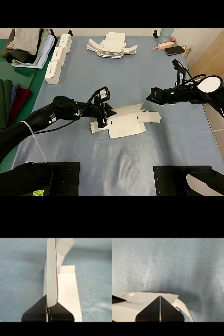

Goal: Fold the box.

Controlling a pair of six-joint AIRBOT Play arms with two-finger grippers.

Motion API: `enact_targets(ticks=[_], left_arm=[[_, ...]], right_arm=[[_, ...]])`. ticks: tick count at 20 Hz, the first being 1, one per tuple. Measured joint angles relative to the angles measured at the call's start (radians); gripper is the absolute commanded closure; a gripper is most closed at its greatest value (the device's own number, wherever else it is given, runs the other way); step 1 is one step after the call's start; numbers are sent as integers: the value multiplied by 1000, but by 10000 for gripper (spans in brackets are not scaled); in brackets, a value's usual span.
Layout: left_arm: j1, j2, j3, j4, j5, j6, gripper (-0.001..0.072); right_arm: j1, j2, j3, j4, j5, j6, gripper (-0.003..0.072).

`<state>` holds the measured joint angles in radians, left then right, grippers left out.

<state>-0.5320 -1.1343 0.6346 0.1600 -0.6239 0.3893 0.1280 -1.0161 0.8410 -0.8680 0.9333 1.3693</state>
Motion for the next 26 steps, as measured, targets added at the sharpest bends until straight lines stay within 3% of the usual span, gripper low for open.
enact_targets(ticks=[13, 20, 26], left_arm=[[-9, -72, -48, -66, 38, 107, 695], [-8, 51, -58, -53, -24, 173, 696], [16, 67, -130, -69, -35, 251, 695]], right_arm=[[10, 0, 0, 13, -2, 0, 684], [12, 1, 0, 15, 25, 1, 684], [72, 7, -14, -16, 60, 12, 684]])
